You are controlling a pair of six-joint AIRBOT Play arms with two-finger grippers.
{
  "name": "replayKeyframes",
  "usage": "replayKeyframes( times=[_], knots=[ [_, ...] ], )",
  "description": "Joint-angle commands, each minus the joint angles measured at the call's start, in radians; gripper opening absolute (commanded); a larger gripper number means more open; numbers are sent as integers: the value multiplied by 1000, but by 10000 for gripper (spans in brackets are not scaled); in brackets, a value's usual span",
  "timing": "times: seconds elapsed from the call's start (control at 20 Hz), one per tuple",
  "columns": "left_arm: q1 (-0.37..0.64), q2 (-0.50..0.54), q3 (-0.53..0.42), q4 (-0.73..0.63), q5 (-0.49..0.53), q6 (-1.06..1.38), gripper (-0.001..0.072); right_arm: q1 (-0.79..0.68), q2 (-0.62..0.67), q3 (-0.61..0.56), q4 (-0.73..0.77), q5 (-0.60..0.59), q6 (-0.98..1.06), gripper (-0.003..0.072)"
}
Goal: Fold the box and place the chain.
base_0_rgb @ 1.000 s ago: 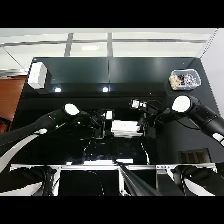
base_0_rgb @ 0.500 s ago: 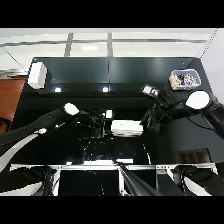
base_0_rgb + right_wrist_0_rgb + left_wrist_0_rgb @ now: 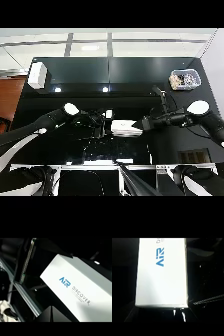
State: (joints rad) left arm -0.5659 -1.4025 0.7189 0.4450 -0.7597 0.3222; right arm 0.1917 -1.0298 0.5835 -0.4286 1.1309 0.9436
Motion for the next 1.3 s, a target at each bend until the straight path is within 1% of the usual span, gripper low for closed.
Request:
replayKeyframes(
  times=[0.0, 0.4, 0.75, 0.9, 1.1, 1.25],
  knots=[
    [0, 0, 0, 0, 0, 0, 375, -3, -55, -34, 88, -35, 18, 18],
    [0, 0, 0, 0, 0, 0, 375, -3, -153, -34, -27, -57, 19, 18],
    [0, 0, 0, 0, 0, 0, 376, -3, -158, -34, -47, -111, 19, 19],
    [0, 0, 0, 0, 0, 0, 376, -3, -158, -34, -57, -155, 19, 18],
    [0, 0, 0, 0, 0, 0, 376, -3, -158, -34, -79, -140, 22, 18],
    [0, 0, 0, 0, 0, 0, 376, -4, -154, -31, -82, -101, 13, 19]
  ],
)
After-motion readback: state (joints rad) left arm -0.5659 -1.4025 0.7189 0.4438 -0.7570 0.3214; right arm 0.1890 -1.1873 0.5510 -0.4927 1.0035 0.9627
